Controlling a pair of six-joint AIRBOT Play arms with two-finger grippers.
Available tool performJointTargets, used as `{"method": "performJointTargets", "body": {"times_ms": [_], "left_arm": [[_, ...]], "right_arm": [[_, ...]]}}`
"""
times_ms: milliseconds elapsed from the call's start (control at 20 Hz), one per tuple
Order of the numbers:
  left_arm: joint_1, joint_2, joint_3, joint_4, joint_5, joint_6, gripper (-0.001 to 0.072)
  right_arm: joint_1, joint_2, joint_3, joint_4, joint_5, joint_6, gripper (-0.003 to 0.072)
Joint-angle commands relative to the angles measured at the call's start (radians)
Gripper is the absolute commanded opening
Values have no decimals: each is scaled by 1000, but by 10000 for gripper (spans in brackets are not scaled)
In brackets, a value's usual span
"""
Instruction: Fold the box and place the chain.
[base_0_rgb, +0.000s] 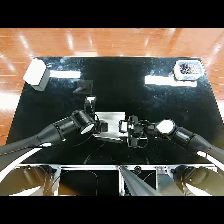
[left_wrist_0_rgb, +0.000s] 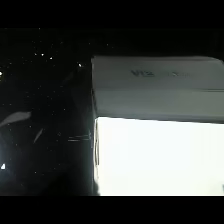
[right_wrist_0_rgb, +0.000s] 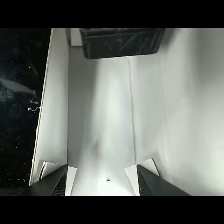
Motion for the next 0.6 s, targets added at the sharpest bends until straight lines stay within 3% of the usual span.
{"method": "performJointTargets", "body": {"times_ms": [0,50,100,150,350,550], "left_arm": [[0,0,1,3,-2,0,22],[0,0,1,3,-2,0,22],[0,0,1,3,-2,0,22],[0,0,1,3,-2,0,22],[0,0,1,3,-2,0,23],[0,0,1,4,-2,0,22]], "right_arm": [[1,-1,0,0,0,1,536],[1,-1,0,0,0,1,505],[1,-1,0,-7,0,1,286],[1,-1,0,-6,0,1,143],[-4,2,0,-19,2,20,141],[-73,73,0,-221,119,184,139]]}}
